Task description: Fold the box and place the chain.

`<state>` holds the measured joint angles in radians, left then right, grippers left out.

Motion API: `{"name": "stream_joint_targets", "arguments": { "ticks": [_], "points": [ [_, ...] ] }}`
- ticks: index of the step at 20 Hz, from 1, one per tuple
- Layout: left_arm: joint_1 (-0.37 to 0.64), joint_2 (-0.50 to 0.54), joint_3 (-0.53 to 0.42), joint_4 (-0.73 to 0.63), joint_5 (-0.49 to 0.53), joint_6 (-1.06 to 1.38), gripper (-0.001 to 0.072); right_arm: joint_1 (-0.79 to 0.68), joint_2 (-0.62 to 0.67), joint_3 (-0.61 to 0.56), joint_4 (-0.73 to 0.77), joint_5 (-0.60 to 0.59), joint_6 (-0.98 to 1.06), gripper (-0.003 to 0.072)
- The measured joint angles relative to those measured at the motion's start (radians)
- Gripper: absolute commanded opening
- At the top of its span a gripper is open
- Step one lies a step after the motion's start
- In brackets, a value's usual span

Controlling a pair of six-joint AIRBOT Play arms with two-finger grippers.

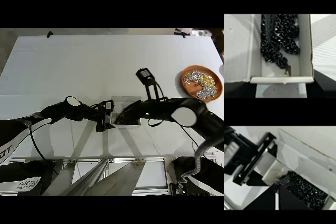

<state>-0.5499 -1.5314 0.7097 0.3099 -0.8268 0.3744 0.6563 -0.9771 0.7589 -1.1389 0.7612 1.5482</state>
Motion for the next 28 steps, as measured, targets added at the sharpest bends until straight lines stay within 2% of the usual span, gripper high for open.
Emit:
{"name": "stream_joint_targets", "arguments": {
  "ticks": [4,5,7,9,10,15,21,22,25,28],
  "points": [
    [0.000,0.000,0.000,0.000,0.000,0.000,0.0394,0.006,-0.091,-0.002,0.026,0.007,0.000,0.0020],
    [0.000,0.000,0.000,0.000,0.000,0.000,0.0394,0.006,-0.102,-0.002,0.026,0.007,0.000,0.0067],
    [0.000,0.000,0.000,0.000,0.000,0.000,0.0394,0.004,-0.116,-0.002,0.022,0.008,0.000,0.0074],
    [0.000,0.000,0.000,0.000,0.000,0.000,0.0394,0.003,-0.123,-0.002,0.015,0.008,0.000,0.0183],
    [0.000,0.000,0.000,0.000,0.000,0.000,0.0394,0.002,-0.126,-0.002,0.009,0.008,0.000,0.0212],
    [0.000,0.000,0.000,0.000,0.000,0.000,0.0394,-0.061,-0.095,0.006,-0.006,0.052,-0.004,0.0202],
    [0.000,0.000,0.000,0.000,0.000,0.000,0.0394,-0.310,0.042,0.047,-0.066,0.339,-0.031,0.0197],
    [0.000,0.000,0.000,0.000,0.000,0.000,0.0394,-0.353,0.048,0.056,-0.076,0.366,-0.050,0.0167],
    [0.000,0.000,0.000,0.000,0.000,0.000,0.0394,-0.460,0.019,0.094,-0.091,0.378,-0.131,0.0155],
    [0.000,0.000,0.000,0.000,0.000,0.000,0.0394,-0.509,-0.101,0.179,-0.084,0.364,-0.221,0.0155]
  ]
}}
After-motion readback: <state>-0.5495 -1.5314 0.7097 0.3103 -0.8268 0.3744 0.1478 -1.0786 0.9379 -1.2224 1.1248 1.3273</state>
